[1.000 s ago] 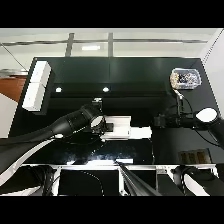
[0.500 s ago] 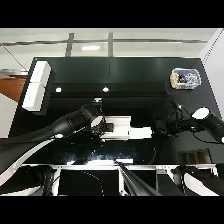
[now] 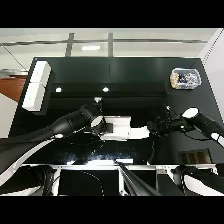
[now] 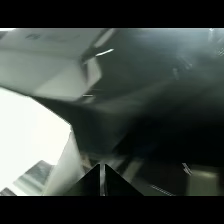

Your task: Fold the box and place the chain.

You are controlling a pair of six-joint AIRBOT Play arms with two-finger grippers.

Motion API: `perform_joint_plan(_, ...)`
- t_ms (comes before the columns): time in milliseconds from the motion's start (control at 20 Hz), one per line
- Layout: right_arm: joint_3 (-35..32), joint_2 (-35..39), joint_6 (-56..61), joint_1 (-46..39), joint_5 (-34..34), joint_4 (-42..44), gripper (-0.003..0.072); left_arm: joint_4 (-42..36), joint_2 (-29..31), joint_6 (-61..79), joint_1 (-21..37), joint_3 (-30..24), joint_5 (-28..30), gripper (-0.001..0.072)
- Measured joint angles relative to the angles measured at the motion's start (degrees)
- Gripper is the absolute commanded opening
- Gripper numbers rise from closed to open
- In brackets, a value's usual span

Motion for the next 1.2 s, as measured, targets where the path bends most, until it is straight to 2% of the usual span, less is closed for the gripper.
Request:
perform_joint_plan(50, 0.1, -0.1, -1.6, 0.4, 0.3, 1.5, 0.0368, 0.0, 0.0, 0.0, 0.0, 0.0, 0.0, 0.0029)
perform_joint_plan(100, 0.3, -0.2, -3.7, 0.7, 1.1, 2.7, 0.0510, 0.0, 0.0, 0.0, 0.0, 0.0, 0.0, 0.0029)
perform_joint_plan(350, 1.9, -0.3, -11.3, 1.4, 7.3, 6.0, 0.0511, 0.0, 0.0, 0.0, 0.0, 0.0, 0.0, 0.0029)
perform_joint_plan(450, 2.6, -0.3, -12.3, 1.6, 9.2, 6.6, 0.0653, 0.0, 0.0, 0.0, 0.0, 0.0, 0.0, 0.0029)
perform_joint_plan(600, 3.5, -0.3, -12.9, 2.6, 10.6, 7.3, 0.0646, 0.0, 0.0, 0.0, 0.0, 0.0, 0.0, 0.0029)
perform_joint_plan(650, 3.8, -0.3, -12.3, 3.4, 10.5, 7.3, 0.0610, 0.0, 0.0, 0.0, 0.0, 0.0, 0.0, 0.0029)
perform_joint_plan(700, 4.1, -0.3, -11.5, 4.4, 10.0, 7.2, 0.0533, 0.0, 0.0, 0.0, 0.0, 0.0, 0.0, 0.0029)
perform_joint_plan(950, 7.0, -0.3, -5.0, 10.9, 4.6, 6.4, 0.0527, 0.0, 0.0, 0.0, 0.0, 0.0, 0.0, 0.0029)
perform_joint_plan(1200, 10.9, -0.3, 6.3, 17.2, 0.1, -0.4, 0.0526, 0.1, 0.0, 0.0, 0.0, 0.0, -0.1, 0.0029)
